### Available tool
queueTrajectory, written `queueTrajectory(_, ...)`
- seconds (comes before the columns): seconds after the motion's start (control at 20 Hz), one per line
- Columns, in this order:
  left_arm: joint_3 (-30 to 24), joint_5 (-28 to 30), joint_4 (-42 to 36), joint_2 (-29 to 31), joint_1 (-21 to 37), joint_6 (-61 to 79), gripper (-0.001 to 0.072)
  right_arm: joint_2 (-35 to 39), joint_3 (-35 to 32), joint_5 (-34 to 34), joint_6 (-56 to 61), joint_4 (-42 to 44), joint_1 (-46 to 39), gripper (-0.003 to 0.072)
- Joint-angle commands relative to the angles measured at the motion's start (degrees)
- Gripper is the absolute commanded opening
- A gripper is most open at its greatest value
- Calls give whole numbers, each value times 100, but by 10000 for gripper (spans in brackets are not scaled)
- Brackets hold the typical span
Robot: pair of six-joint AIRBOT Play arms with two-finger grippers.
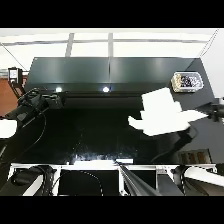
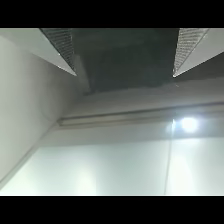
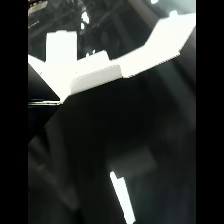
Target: Fold the box and place the chain.
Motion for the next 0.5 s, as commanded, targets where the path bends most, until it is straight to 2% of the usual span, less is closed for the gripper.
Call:
queueTrajectory(0.0, 0, -236, -688, -249, -50, -7, 706, 1067, -1268, -1351, -42, 990, 1399, 12)
queueTrajectory(0.15, 57, -236, -981, -811, -439, -4, 707, 1810, -1982, -2544, -315, 999, 2935, 12)
queueTrajectory(0.2, 155, -431, -990, -1023, -474, -13, 707, 2046, -2201, -2951, -579, 1045, 3388, 12)
queueTrajectory(0.3, 525, -1263, -1058, -1545, -431, -308, 707, 2476, -2553, -3519, -1126, 1187, 4138, 13)
queueTrajectory(0.45, 1034, -2511, -1469, -2586, -289, -44, 707, 2876, -2892, -4162, -1211, 1211, 4946, 13)
